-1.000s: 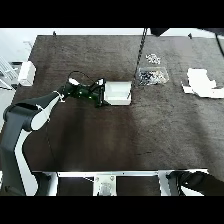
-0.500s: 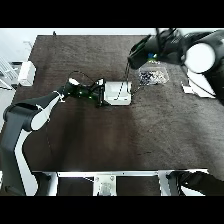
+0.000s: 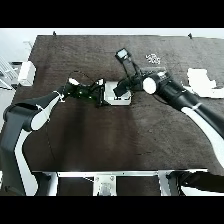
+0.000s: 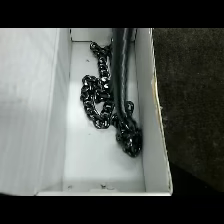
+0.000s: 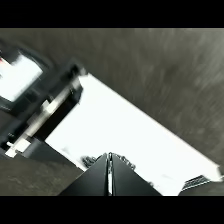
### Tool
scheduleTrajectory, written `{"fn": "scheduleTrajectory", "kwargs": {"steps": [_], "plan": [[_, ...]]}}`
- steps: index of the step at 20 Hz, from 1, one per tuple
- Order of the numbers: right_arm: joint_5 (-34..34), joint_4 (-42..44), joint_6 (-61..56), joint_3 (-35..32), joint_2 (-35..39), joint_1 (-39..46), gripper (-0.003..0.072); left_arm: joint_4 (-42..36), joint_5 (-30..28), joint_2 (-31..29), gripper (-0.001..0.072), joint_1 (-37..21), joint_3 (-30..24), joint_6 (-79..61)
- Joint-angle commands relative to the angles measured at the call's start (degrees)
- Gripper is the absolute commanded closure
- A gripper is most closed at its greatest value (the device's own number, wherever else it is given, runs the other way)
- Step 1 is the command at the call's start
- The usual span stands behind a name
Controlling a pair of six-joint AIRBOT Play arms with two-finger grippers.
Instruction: Fold the box and place the chain.
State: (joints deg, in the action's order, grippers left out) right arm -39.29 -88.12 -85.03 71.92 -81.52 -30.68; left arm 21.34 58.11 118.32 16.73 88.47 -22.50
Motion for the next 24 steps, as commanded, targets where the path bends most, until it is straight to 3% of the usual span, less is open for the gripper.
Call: {"fn": "scheduleTrajectory", "kwargs": {"steps": [1,2,3,4,10,11,14,20,24], "plan": [[2.25,0.7,-0.04,-2.49,-5.35,0.15,0.0667,0.0,0.0,0.0,0.042,-0.02,0.0,0.0],[2.29,0.59,-0.02,-2.49,-5.55,0.2,0.0557,0.0,0.0,0.0,0.0421,-0.02,0.0,0.0],[2.27,0.5,-0.04,-2.36,-5.35,0.55,0.0364,0.0,0.0,0.0,0.0421,-0.02,0.0,0.0],[2.23,0.5,-0.02,-2.27,-4.83,1.22,0.0294,0.0,0.0,0.0,0.0421,-0.02,0.0,0.0],[0.15,0.52,-3.41,-2.49,0.02,11.02,0.0279,0.0,0.0,0.0,0.0421,-0.02,0.0,0.0],[0.46,0.52,-4.59,-2.51,-0.35,13.51,0.0227,0.0,0.0,0.0,0.0421,-0.02,0.0,0.0],[3.34,3.82,-4.37,-2.47,-3.89,20.9,0.022,0.0,-0.02,0.0,0.0421,-0.02,0.0,-0.02],[7.8,27.21,14.78,-1.01,-14.19,28.52,0.022,0.0,-0.04,0.0,0.0421,-0.02,0.0,-0.02],[7.13,33.88,19.56,3.85,-20.15,28.61,0.022,0.0,-0.02,0.0,0.0421,-0.02,0.0,-0.02]]}}
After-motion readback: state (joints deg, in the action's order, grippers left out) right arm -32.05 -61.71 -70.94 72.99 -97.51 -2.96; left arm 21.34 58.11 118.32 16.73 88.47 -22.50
